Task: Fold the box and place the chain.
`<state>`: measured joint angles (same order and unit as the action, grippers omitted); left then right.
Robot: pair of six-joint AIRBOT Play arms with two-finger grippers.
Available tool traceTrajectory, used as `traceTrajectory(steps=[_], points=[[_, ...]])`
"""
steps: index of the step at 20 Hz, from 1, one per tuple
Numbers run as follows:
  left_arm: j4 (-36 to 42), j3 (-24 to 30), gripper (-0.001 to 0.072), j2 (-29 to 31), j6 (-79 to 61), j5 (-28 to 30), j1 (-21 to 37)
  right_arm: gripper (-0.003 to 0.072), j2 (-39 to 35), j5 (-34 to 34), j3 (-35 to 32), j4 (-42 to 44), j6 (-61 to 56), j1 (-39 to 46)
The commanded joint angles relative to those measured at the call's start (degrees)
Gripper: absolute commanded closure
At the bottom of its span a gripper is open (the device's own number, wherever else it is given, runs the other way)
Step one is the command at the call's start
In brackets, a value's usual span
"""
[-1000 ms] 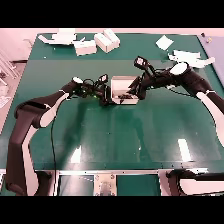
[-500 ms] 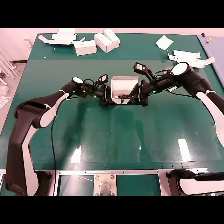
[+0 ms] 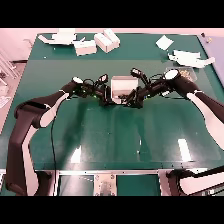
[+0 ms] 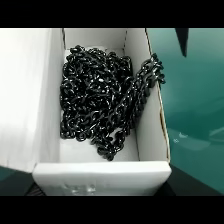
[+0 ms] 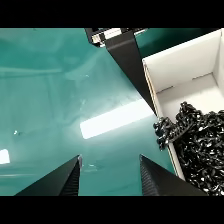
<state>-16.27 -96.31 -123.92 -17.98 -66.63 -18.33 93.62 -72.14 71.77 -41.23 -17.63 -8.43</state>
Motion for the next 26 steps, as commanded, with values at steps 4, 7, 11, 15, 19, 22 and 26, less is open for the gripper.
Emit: traceTrajectory(steps=[4,7,11,15,19,22,26], points=[[0.0,0.0,0.0364,0.0,0.0,0.0,0.0,0.0258,3.7,0.6,-0.1,3.3,-3.0,-0.1],[0.0,0.0,0.0364,0.0,0.0,0.0,0.0,0.0267,5.8,0.7,-0.1,3.4,-3.2,-0.1],[0.0,0.0,0.0364,0.0,0.0,0.0,0.0,0.0309,7.9,1.3,-0.1,6.5,-3.1,-0.1],[0.0,0.0,0.0364,0.0,0.0,0.0,0.0,0.032,7.9,2.0,0.3,7.8,-3.2,0.0],[0.0,0.0,0.0364,0.0,0.0,0.0,0.0,0.0321,7.8,-0.8,1.0,9.8,-3.2,0.0],[0.0,0.0,0.0364,0.0,0.0,0.0,0.0,0.0353,7.7,-2.7,2.5,11.5,-3.2,0.0],[0.0,0.0,0.0364,0.0,0.0,0.0,0.0,0.0416,7.5,-3.7,4.2,12.7,-3.2,0.0]])
